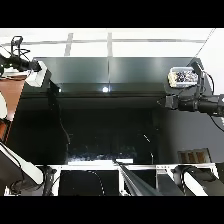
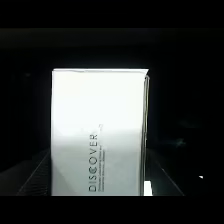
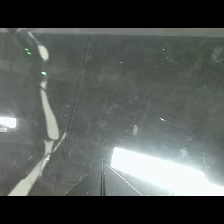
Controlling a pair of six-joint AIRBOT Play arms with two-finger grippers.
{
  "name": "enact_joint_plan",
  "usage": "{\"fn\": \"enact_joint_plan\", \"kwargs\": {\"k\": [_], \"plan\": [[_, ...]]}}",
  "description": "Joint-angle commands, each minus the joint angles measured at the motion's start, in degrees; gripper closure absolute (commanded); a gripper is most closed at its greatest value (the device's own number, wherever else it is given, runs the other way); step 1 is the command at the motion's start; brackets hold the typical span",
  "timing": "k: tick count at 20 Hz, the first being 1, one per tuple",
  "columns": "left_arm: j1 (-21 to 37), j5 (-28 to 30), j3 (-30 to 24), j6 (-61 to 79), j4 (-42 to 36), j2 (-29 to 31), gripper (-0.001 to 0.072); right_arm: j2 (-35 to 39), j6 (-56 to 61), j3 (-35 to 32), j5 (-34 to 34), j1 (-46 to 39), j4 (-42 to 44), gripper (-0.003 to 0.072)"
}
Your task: Fold the box and place the chain.
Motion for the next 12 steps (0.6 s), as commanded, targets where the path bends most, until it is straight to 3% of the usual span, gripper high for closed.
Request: {"fn": "enact_joint_plan", "kwargs": {"k": [1,4,5,6,7,9,12], "plan": [[0.00,-5.77,3.21,-1.77,2.03,3.91,-0.0004,0.04,0.11,0.04,1.86,0.07,0.57,0.0665],[-0.15,-12.04,3.23,-2.95,1.09,12.70,0.0008,0.07,0.09,0.42,7.34,0.07,0.48,0.0664],[-0.13,-15.28,3.23,-6.34,0.02,15.65,0.0165,0.07,-0.15,0.66,9.11,0.07,0.48,0.0665],[-0.13,-19.17,2.86,-11.67,-2.27,18.29,0.0626,0.09,-1.22,0.74,9.73,0.07,0.33,0.0665],[-0.20,-22.64,0.83,-13.70,-8.22,21.24,0.0684,0.09,-2.23,0.74,9.38,0.07,0.04,0.0664],[-2.78,-23.91,-8.02,-13.42,-16.57,29.14,0.0686,0.09,-2.95,0.74,9.38,0.07,0.09,0.0665],[-11.56,-10.08,-31.95,-13.40,-13.51,48.52,0.0685,0.70,-2.97,0.74,11.02,0.07,-1.31,0.0667]]}}
